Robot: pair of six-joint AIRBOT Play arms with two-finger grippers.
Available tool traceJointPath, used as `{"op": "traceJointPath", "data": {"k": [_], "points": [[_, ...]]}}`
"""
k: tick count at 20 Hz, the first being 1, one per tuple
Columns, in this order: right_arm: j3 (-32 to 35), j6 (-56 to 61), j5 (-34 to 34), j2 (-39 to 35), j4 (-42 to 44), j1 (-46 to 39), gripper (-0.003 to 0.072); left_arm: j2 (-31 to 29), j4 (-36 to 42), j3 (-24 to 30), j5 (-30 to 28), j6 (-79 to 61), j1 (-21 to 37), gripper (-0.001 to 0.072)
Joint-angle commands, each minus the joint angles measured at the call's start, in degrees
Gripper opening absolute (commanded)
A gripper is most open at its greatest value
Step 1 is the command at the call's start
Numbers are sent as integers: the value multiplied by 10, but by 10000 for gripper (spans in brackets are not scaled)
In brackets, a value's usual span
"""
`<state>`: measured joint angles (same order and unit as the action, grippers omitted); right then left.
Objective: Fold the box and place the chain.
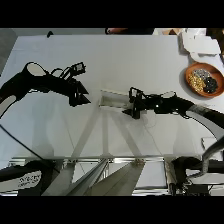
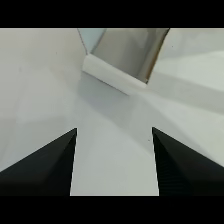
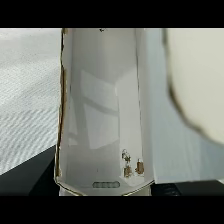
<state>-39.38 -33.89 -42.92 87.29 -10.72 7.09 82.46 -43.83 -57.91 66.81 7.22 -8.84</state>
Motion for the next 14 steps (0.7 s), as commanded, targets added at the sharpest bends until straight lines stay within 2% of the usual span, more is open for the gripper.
{"op": "traceJointPath", "data": {"k": [1,2,6,8,11,14], "points": [[0,0,0,0,0,0,453,69,92,2,2,-200,26,602],[0,0,0,0,0,0,453,85,110,2,2,-247,30,711],[0,0,0,0,0,0,453,121,173,-1,13,-378,33,701],[0,0,0,0,0,0,453,140,154,-27,33,-371,35,700],[0,0,0,0,0,0,453,157,98,-95,60,-325,35,700],[0,0,0,0,0,0,453,159,90,-112,73,-311,29,700]]}}
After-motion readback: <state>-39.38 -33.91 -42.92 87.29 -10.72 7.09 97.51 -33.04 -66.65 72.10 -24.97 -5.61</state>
